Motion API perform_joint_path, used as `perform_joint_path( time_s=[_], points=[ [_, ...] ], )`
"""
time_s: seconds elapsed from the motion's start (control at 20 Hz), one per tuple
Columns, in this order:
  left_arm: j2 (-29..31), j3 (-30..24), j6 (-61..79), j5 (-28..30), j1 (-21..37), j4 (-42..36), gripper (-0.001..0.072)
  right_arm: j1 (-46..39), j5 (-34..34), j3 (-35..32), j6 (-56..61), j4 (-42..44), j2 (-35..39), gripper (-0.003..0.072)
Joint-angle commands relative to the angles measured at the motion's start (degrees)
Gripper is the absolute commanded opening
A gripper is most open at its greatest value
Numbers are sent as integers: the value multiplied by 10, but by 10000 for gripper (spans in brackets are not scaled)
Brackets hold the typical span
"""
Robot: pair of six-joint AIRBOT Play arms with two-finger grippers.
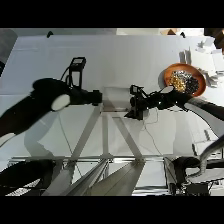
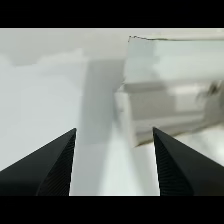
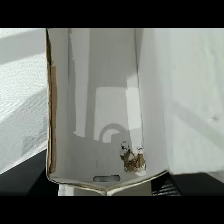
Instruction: Fold the box and place the chain.
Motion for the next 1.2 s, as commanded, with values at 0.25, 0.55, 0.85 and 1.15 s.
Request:
perform_joint_path(
  time_s=[0.25,0.55,0.85,1.15],
  points=[
    [-79,-52,1011,-113,296,-615,637,0,0,0,0,0,0,460],
    [-203,-52,1292,-104,318,-617,699,0,0,0,0,0,0,460],
    [-267,-52,1428,-74,263,-625,699,0,0,0,0,0,0,460],
    [-278,-52,1431,-16,219,-621,700,0,0,0,0,0,0,460]
  ],
)
